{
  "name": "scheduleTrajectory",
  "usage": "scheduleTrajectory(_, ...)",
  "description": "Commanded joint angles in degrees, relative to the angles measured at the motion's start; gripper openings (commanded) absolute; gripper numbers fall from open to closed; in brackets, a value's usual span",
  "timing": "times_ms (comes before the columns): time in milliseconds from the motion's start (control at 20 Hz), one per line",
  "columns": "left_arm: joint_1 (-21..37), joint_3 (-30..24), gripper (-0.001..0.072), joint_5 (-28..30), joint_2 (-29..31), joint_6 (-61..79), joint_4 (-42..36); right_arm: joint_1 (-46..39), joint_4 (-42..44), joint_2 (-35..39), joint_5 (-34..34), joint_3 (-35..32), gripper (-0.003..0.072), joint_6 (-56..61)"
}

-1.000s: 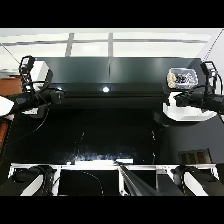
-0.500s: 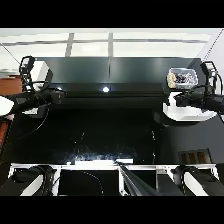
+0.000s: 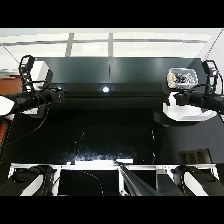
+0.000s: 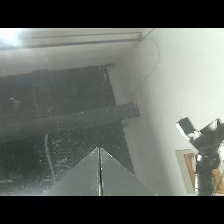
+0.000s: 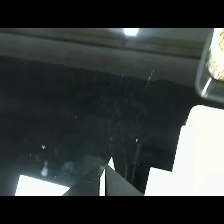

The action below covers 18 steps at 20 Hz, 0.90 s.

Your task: Fold the box and place the chain.

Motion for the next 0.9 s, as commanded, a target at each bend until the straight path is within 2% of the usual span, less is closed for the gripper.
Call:
scheduleTrajectory(0,0.1,0.0,0.0036,0.2,0.0,0.0,0.0,0.1,0.7,0.0,-1.9,0.0,0.0398,0.1)
scheduleTrajectory(50,0.0,0.0,0.0246,0.6,0.0,0.0,0.0,0.1,0.6,0.0,-2.0,0.0,0.0720,1.6)
scheduleTrajectory(100,0.0,0.0,0.0720,0.9,0.0,-0.2,-0.1,-0.1,0.3,0.0,-2.1,0.1,0.0720,3.7)
scheduleTrajectory(200,0.0,0.3,0.0719,0.2,0.0,-0.2,0.0,-1.3,-1.4,0.0,-1.9,2.2,0.0720,7.2)
scheduleTrajectory(350,0.0,0.4,0.0718,-0.3,0.0,-0.2,-0.2,-6.4,-7.5,-0.1,-2.0,10.5,0.0720,16.3)
scheduleTrajectory(550,0.0,0.4,0.0717,-2.2,0.0,-0.2,-0.2,-18.8,-24.7,-2.9,-1.6,19.8,0.0720,25.4)
scheduleTrajectory(650,0.0,0.4,0.0717,-3.1,0.0,-0.2,-0.2,-26.7,-28.3,-6.0,-0.8,21.0,0.0720,31.6)
scheduleTrajectory(850,0.0,0.4,0.0717,-3.1,0.0,-0.2,-0.2,-38.8,-27.4,-15.8,12.3,22.8,0.0720,34.8)
